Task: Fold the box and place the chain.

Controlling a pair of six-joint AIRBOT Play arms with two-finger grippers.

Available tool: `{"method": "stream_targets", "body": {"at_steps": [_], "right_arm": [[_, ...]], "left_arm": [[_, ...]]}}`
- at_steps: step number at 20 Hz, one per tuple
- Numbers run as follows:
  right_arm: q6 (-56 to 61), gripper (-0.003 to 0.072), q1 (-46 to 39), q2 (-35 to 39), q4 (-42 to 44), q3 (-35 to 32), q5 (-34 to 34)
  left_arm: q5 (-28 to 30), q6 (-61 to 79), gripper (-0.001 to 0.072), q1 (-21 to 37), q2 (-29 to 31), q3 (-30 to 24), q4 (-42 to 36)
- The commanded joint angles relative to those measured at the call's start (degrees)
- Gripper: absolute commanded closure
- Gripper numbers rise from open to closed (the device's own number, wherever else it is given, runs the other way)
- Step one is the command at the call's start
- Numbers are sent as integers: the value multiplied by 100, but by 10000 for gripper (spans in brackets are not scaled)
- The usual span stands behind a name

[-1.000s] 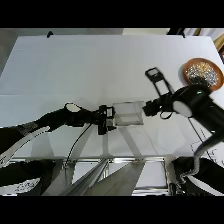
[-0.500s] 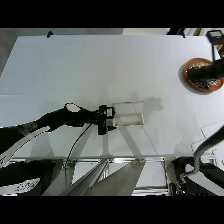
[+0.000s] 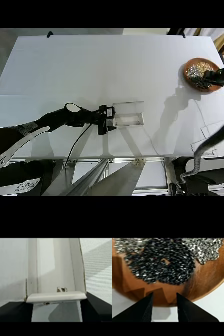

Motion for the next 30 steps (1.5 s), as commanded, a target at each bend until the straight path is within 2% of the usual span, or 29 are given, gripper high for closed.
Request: {"method": "stream_targets", "body": {"at_steps": [1, 8, 14, 15, 17, 19, 21, 25, 30], "right_arm": [[98, 403, -293, -415, 109, 74, -243], [122, 402, -389, -428, 328, 74, -640], [127, 404, -389, -647, 424, 74, -688], [125, 417, -389, -684, 483, 74, -699], [125, 514, -389, -699, 496, 74, -730], [125, 522, -389, -699, 490, 74, -732], [79, 674, -389, -699, 492, 74, -717], [-114, 675, -389, -518, 494, 76, -562], [-518, 675, -389, 341, 544, 76, -396]], "left_arm": [[0, 0, 456, 2, 4, 4, 2], [0, 0, 456, 2, 4, 4, 2], [0, 0, 456, 2, 4, 4, 2], [0, 0, 456, 2, 4, 4, 2], [0, 2, 456, 2, 4, 4, 2], [0, 0, 456, 2, 4, 4, 2], [0, 0, 456, 2, 4, 4, 2], [2, 2, 456, 2, 4, 4, 2], [0, 0, 456, 2, 4, 4, 2]]}}
